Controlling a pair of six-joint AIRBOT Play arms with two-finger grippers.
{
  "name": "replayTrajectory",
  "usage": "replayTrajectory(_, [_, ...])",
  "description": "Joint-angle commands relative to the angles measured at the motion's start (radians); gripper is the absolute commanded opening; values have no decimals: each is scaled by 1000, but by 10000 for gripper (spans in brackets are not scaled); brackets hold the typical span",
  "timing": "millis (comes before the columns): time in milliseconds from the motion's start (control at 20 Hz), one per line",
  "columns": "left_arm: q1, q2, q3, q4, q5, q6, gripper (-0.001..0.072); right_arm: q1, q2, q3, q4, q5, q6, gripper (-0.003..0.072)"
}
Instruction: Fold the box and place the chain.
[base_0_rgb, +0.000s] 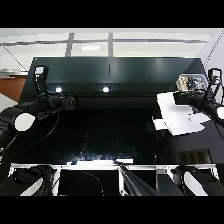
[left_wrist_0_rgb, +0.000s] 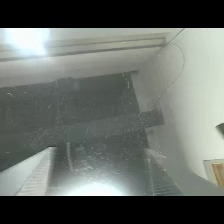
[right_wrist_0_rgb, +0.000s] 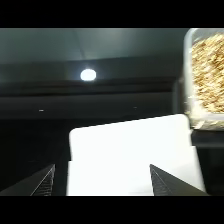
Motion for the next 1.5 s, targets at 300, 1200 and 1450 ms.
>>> replayTrajectory(300, [0,-1,0,6,-1,1,707,-709,-276,359,-286,195,501,713])
replayTrajectory(1200, [0,-1,0,-22,6,2,706,-673,-948,724,-33,1160,-80,469])
replayTrajectory(1450, [0,-1,0,-22,6,2,707,-679,-947,724,-28,1164,-84,183])
